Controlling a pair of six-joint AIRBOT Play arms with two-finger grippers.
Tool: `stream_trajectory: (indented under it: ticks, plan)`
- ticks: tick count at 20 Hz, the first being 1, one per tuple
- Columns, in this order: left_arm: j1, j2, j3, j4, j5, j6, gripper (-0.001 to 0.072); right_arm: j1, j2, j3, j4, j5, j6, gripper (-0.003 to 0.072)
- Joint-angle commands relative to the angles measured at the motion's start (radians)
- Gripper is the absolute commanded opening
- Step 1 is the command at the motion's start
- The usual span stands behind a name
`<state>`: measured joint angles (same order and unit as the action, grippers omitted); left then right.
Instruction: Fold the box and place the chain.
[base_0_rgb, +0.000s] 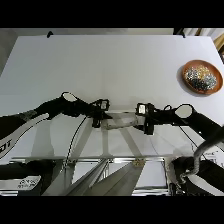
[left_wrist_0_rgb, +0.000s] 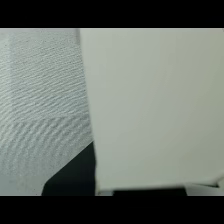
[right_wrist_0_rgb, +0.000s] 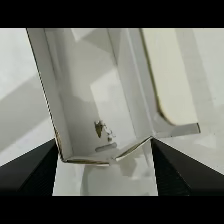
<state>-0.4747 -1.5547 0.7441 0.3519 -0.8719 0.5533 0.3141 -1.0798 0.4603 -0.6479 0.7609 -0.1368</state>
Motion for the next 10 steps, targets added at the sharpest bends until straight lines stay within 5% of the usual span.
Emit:
stream_trajectory:
  ticks: [1,10]
  plan:
    - [0.0,0.0,0.0,0.0,0.0,0.0,0.0013,-0.001,-0.055,0.042,0.027,0.011,-0.004,0.0617]
    - [0.0,0.0,0.0,0.0,0.0,0.0,0.0013,0.035,-0.128,0.064,0.021,0.073,-0.003,0.0616]
